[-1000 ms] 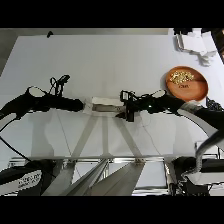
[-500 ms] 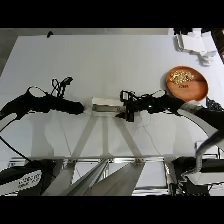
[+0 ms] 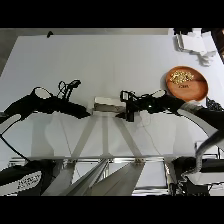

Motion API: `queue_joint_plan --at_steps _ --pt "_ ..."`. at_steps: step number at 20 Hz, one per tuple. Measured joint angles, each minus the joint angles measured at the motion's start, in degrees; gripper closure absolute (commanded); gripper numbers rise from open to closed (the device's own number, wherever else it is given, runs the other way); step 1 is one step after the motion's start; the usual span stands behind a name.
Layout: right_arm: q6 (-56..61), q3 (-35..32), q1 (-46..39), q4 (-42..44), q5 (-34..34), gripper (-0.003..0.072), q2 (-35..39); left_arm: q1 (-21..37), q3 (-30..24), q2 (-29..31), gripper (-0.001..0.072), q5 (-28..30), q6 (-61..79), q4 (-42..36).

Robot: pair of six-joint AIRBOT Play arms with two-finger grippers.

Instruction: Fold the box and place the chain.

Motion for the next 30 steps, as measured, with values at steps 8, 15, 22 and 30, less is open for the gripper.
queue_joint_plan --at_steps 8,15,22,30 --pt "0.0 0.0 0.0 0.0 0.0 0.0164 0.0 -0.3 0.0 0.9 0.0588 9.8 -13.5 6.0" --pt "0.0 0.0 0.0 0.0 0.0 0.0164 0.0 0.5 0.0 6.8 0.07 11.7 -14.9 5.7" --pt "0.0 0.0 0.0 0.0 0.0 0.0164 0.0 -1.3 0.0 8.3 0.07 7.3 -13.2 0.9" --pt "0.0 0.0 0.0 0.0 0.0 0.0164 0.0 -3.8 0.0 7.1 0.0701 6.6 -12.7 -0.4"
